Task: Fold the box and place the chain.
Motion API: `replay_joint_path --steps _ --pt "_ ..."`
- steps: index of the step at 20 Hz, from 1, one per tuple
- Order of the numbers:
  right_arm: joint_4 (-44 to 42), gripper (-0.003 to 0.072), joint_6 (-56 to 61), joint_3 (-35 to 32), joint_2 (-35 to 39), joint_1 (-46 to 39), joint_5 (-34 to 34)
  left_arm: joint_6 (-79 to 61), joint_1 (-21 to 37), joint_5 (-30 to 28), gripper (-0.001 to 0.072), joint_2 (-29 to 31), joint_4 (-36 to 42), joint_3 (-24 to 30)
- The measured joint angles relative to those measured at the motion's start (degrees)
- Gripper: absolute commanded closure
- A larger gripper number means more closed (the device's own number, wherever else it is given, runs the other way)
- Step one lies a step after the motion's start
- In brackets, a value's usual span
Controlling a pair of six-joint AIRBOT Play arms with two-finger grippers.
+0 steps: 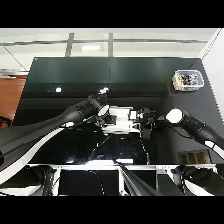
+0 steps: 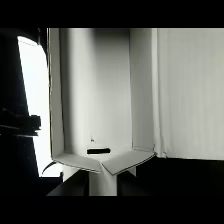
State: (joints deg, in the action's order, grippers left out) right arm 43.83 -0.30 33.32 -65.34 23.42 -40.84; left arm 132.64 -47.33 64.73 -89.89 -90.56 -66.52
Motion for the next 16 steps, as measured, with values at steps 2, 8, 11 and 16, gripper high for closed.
replay_joint_path --steps 2,8,11,16 --pt "-3.3 0.0530 1.0 0.0 -0.8 0.0 -0.1 0.0 0.0 0.2 0.0678 0.0 0.0 0.0" --pt "-14.1 0.0579 3.8 0.0 -4.5 0.0 -0.3 0.0 0.0 0.2 0.0678 0.0 0.0 0.0" --pt "-16.2 0.0275 4.4 0.0 -5.4 0.0 -0.5 0.0 0.0 0.2 0.0678 0.0 0.0 0.0" --pt "-16.7 0.0485 5.5 0.0 -5.8 0.0 -0.7 0.0 0.0 0.0 0.0678 0.0 0.0 0.0"
